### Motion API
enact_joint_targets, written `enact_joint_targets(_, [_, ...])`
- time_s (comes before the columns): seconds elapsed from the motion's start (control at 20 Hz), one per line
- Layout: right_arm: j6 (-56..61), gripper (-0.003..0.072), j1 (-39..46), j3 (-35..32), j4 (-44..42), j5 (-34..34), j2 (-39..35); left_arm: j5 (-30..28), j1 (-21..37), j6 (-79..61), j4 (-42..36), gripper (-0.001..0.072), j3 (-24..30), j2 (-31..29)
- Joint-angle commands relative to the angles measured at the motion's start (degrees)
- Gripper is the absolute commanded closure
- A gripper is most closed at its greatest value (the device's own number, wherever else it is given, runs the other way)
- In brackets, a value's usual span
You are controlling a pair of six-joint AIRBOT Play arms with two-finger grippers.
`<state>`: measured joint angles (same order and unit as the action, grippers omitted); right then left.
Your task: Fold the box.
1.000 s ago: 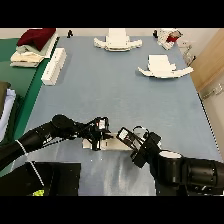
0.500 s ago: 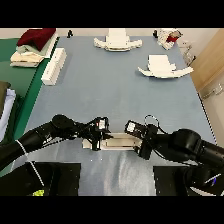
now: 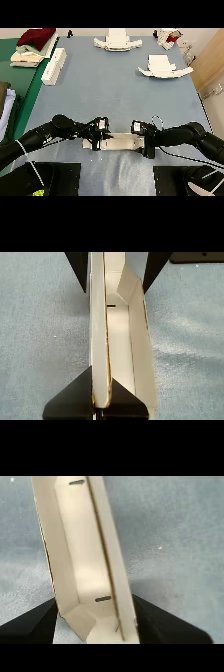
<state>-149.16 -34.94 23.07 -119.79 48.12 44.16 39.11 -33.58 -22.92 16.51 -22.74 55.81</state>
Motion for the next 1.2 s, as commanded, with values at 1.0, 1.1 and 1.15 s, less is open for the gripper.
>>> enact_joint_targets(1.0, [-7.6,-0.003,1.0,-0.1,-1.9,-4.6,5.6,0.0,0.0,0.0,0.0,0.0695,0.0,0.0])
enact_joint_targets(1.1, [-8.1,-0.003,1.0,-0.3,-2.0,-4.5,5.9,0.0,0.0,0.0,0.0,0.0695,0.0,0.0])
enact_joint_targets(1.15, [-9.3,-0.0024,1.0,-0.5,-2.2,-4.5,6.3,0.0,0.0,0.0,0.0,0.0696,0.0,0.0])
